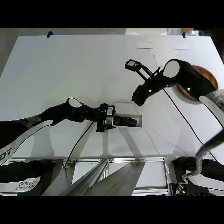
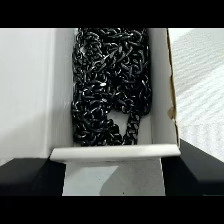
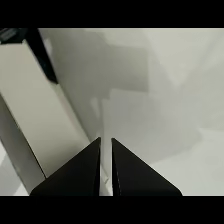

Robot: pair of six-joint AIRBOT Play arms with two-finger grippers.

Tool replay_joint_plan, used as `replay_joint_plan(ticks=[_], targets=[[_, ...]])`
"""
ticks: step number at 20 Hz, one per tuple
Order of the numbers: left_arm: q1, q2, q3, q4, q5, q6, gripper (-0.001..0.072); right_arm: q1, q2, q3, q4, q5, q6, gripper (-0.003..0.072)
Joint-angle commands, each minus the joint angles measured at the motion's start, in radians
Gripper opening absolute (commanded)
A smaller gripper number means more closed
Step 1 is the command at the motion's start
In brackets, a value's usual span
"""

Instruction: Fold the box and place the chain.

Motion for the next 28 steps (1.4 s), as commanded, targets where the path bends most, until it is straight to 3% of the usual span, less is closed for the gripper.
replay_joint_plan(ticks=[1,8,12,13,18,24,26,28], targets=[[0.001,0.001,0.000,0.000,0.000,0.000,0.0010,0.028,0.013,-0.056,0.034,0.037,-0.108,0.0087],[0.001,0.001,0.000,0.000,0.000,0.000,0.0010,0.170,0.181,-0.159,0.051,-0.034,-0.153,0.0089],[0.001,0.001,0.000,0.000,0.000,0.000,0.0010,0.213,0.194,-0.176,0.023,-0.060,-0.151,0.0153],[0.001,0.001,0.000,0.000,0.000,0.000,0.0010,0.213,0.194,-0.177,0.026,-0.059,-0.151,0.0202],[0.001,0.001,0.000,0.000,0.000,0.000,0.0010,0.213,0.194,-0.177,0.001,-0.060,-0.151,0.0246],[0.001,0.001,0.000,0.000,0.000,0.000,0.0010,0.213,0.194,-0.200,-0.063,-0.070,-0.151,0.0241],[0.001,0.001,0.000,0.000,0.000,0.000,0.0010,0.213,0.194,-0.208,-0.063,-0.072,-0.151,0.0167],[0.001,0.001,0.000,0.000,0.000,0.000,0.0010,0.213,0.194,-0.208,-0.062,-0.073,-0.150,0.0154]])
